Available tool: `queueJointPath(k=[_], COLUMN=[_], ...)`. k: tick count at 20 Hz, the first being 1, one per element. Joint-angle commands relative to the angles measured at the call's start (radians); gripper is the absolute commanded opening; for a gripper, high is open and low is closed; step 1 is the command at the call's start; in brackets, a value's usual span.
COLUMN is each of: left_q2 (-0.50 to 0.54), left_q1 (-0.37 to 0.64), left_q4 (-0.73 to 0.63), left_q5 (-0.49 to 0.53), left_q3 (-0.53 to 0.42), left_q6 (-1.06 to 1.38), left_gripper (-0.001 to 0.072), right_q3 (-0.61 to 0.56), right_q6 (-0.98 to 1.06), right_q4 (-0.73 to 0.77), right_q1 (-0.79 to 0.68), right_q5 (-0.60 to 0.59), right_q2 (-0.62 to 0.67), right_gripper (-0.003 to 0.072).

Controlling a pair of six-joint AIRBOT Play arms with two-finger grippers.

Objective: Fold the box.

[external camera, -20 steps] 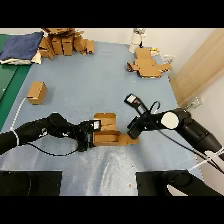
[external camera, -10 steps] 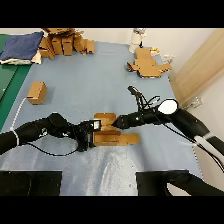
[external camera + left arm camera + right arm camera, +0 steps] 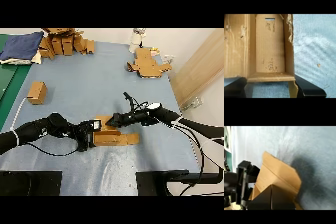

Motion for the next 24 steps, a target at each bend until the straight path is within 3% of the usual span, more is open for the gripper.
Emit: queueJointPath(k=[1, 15, 23, 24], left_q2=[0.0, 0.0, 0.0, 0.0], left_q1=[0.0, 0.0, 0.0, 0.0], left_q4=[0.0, 0.0, 0.0, 0.0], left_q5=[0.0, 0.0, 0.001, 0.001], left_q3=[0.0, 0.0, 0.0, 0.0], left_q6=[0.0, 0.0, 0.0, 0.0], left_gripper=[0.0306, 0.0306, 0.0305, 0.0306], right_q3=[0.0, 0.003, 0.002, 0.0], right_q6=[-0.034, -0.044, 0.001, -0.037], right_q4=[-0.057, -0.137, -0.535, -0.603], right_q1=[-0.003, -0.019, -0.175, -0.156], right_q5=[-0.012, -0.071, -0.011, 0.032], right_q2=[-0.034, -0.003, 0.423, 0.46], right_gripper=[-0.0001, -0.0001, 0.0012, 0.014])
